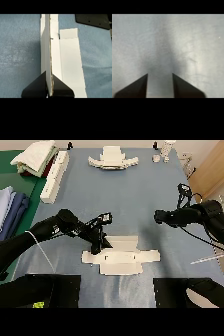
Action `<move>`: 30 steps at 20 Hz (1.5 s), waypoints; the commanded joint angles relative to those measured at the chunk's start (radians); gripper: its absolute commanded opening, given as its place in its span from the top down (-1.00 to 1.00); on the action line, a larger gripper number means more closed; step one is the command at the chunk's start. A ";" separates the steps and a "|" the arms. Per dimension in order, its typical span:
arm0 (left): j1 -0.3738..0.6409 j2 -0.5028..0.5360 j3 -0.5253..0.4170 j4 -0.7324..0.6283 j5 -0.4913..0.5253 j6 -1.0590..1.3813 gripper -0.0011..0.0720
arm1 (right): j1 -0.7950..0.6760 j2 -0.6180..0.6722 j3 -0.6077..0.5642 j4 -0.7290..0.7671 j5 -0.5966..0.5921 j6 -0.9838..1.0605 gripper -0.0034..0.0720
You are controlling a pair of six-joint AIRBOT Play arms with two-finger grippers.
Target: Fold the box.
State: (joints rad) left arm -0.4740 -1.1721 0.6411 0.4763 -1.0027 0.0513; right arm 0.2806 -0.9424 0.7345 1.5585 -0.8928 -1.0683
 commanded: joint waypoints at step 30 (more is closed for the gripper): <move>0.000 0.000 0.001 -0.005 -0.001 0.001 0.93 | 0.901 0.341 -0.223 -0.389 -0.328 0.374 0.91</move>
State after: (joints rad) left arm -0.4740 -1.1721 0.6411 0.4713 -1.0042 0.0513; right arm 1.1690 -0.6044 0.5133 1.2476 -1.2198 -0.7578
